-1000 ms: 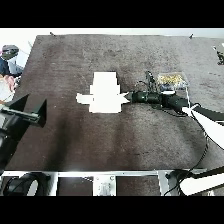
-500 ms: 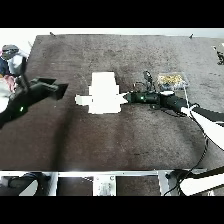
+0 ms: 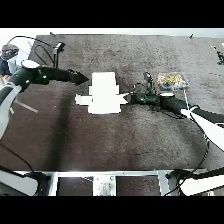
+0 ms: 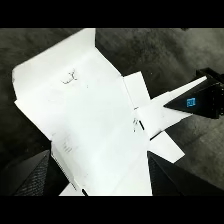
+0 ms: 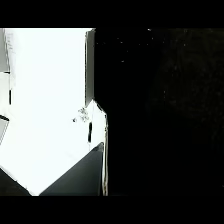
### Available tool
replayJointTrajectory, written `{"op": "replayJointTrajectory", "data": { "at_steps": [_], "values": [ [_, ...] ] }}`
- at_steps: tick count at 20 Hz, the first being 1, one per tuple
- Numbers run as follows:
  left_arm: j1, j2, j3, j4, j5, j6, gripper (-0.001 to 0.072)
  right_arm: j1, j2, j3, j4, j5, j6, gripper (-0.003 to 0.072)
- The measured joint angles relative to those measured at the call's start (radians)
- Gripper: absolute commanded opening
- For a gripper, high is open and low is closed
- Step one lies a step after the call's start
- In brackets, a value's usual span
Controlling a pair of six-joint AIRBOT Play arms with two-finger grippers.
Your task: Fold the box and place the chain.
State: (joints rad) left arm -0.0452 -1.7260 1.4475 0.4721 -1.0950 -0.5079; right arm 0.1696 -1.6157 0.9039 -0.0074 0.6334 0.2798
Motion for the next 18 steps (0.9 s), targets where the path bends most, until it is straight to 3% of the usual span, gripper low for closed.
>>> {"op": "replayJointTrajectory", "data": {
  "at_steps": [5, 8, 18],
  "values": [
    [0.000, -0.225, 0.245, 0.019, -0.159, -0.077, 0.0665, 0.000, 0.010, -0.032, 0.071, -0.011, -0.096, 0.0010],
    [0.000, -0.303, 0.326, 0.022, -0.212, -0.097, 0.0665, 0.000, 0.012, -0.037, 0.092, -0.011, -0.137, 0.0010],
    [-0.043, -0.396, 0.382, 0.020, -0.269, -0.058, 0.0664, 0.000, 0.012, -0.039, 0.105, 0.031, -0.219, 0.0011]
  ]
}}
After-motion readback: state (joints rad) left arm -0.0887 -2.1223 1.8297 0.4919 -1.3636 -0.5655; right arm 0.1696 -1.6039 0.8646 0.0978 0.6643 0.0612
